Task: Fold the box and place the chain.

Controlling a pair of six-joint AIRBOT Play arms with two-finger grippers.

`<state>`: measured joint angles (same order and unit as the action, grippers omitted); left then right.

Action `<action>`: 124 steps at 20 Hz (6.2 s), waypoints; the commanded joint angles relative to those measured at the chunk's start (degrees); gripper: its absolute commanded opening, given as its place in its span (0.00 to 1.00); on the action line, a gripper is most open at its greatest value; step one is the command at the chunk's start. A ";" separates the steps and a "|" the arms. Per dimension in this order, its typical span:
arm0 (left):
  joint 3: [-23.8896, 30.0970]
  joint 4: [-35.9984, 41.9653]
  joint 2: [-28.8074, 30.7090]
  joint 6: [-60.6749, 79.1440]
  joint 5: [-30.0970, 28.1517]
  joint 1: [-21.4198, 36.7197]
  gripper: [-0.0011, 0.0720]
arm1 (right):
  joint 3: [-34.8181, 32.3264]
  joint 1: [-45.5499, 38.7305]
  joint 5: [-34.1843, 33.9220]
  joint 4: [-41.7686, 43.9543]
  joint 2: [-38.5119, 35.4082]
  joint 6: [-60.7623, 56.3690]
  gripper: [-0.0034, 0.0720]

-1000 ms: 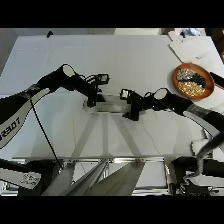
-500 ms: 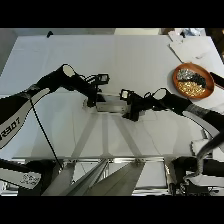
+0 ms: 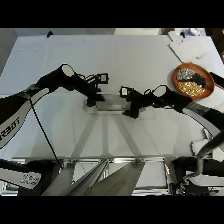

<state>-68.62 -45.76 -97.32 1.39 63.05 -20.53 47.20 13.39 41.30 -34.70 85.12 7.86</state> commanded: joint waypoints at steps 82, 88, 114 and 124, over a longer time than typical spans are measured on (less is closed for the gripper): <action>0.02 1.16 22.12 -1.62 -1.18 8.07 0.89 | 1.36 0.04 6.54 -0.07 6.03 0.83 0.44; 0.02 1.16 22.12 -1.64 -1.16 8.07 0.88 | 1.36 0.04 4.17 -1.01 1.33 0.83 0.44; 0.02 1.16 22.10 -1.62 -1.14 8.04 0.88 | 1.36 0.04 -0.61 -4.37 2.62 1.22 0.44; 0.02 1.16 22.21 -1.66 -0.50 8.11 0.88 | 1.36 0.07 -0.37 -4.33 2.62 1.22 0.44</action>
<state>-68.60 -44.58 -75.18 -0.25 61.95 -12.51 48.58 13.39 40.80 -38.85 87.70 9.06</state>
